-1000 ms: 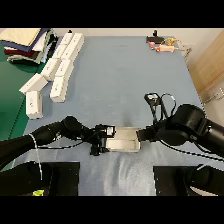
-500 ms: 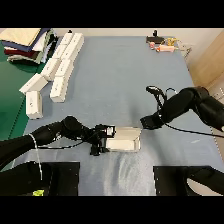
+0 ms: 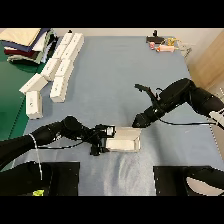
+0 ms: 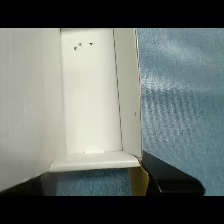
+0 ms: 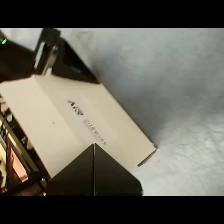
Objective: Fold the box.
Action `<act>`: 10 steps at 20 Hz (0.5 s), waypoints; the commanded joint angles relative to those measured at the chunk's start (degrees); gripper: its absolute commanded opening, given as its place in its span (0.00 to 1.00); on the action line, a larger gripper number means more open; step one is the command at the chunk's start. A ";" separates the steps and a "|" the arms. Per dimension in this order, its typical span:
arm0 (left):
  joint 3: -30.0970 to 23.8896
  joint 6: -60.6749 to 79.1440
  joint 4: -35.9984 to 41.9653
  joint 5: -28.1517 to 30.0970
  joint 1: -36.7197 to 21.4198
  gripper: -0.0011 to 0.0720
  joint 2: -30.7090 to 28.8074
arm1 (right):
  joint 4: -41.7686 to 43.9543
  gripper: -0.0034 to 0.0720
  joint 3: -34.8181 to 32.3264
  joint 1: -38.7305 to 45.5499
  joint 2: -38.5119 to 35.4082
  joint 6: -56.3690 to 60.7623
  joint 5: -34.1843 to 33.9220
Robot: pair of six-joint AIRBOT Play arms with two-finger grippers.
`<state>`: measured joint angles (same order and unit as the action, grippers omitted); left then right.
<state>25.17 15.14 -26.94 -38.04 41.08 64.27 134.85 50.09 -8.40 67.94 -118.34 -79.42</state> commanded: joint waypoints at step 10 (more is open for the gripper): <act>0.07 0.00 -0.02 0.00 0.02 0.71 -0.02 | -5.75 0.05 -18.10 -16.17 -23.37 -15.02 23.65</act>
